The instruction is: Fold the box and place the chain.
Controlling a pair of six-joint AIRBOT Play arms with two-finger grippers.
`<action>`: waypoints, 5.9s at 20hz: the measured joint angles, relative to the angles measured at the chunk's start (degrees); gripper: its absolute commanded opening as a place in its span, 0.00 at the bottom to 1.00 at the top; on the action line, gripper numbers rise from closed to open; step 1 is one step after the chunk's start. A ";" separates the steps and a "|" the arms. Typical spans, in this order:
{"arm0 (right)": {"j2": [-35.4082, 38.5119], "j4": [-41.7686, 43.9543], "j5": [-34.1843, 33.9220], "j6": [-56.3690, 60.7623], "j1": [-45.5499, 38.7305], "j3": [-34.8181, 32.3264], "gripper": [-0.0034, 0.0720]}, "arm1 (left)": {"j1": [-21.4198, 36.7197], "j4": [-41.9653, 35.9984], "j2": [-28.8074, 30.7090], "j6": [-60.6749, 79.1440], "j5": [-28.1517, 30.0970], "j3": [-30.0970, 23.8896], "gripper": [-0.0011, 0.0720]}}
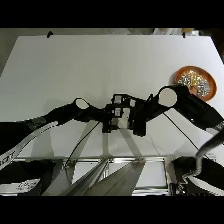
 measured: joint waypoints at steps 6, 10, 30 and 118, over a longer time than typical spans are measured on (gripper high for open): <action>0.90 -2.43 -3.30 -0.37 0.70 -0.63 0.50 | 0.02 -0.11 0.00 -0.15 0.13 0.00 0.22; 4.57 -2.49 -4.04 -1.51 -0.70 0.42 0.49 | 0.02 0.04 0.00 0.17 0.04 0.00 0.22; -1.73 1.88 0.85 -5.11 -3.76 0.33 0.49 | 0.02 0.02 0.00 0.02 0.00 0.00 0.22; 5.35 -5.64 -15.23 -1.70 0.35 -5.90 0.27 | 0.00 0.00 0.00 0.00 0.00 0.00 0.22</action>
